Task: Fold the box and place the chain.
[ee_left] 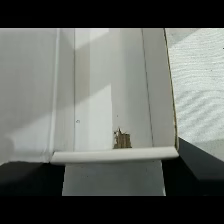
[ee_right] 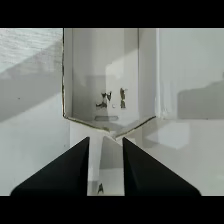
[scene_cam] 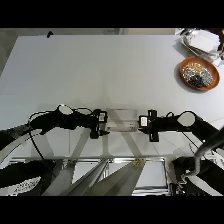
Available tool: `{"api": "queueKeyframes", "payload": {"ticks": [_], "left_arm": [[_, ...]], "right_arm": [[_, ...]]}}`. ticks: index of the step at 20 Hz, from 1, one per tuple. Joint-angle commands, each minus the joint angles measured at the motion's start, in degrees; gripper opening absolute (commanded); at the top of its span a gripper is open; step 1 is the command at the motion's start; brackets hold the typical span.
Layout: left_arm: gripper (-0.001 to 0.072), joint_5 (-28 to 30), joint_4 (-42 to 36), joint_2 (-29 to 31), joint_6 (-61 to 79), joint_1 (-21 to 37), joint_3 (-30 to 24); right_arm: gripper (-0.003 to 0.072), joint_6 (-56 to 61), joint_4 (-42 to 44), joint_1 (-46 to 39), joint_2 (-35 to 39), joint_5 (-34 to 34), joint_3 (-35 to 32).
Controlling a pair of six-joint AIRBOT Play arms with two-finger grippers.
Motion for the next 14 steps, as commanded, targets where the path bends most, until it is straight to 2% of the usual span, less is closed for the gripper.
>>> {"api": "queueKeyframes", "payload": {"ticks": [1, 8, 11, 14], "left_arm": [[0.0258, 0.00, 0.00, 0.00, 0.00, -0.02, 0.00], [0.0258, 0.00, 0.00, 0.00, 0.00, -0.02, 0.00], [0.0258, 0.00, 0.02, 0.00, 0.00, -0.02, 0.00], [0.0258, 0.00, 0.00, 0.00, 0.00, -0.02, 0.00]], "right_arm": [[0.0161, -2.12, 2.89, 0.94, -1.81, -1.31, -0.04], [0.0150, -3.41, 6.99, 0.94, -1.86, -2.69, -0.04], [0.0107, -3.63, 7.21, 0.94, -1.86, -3.28, -0.04], [0.0107, -3.61, 8.11, 2.84, -2.05, -3.56, -0.04]]}}
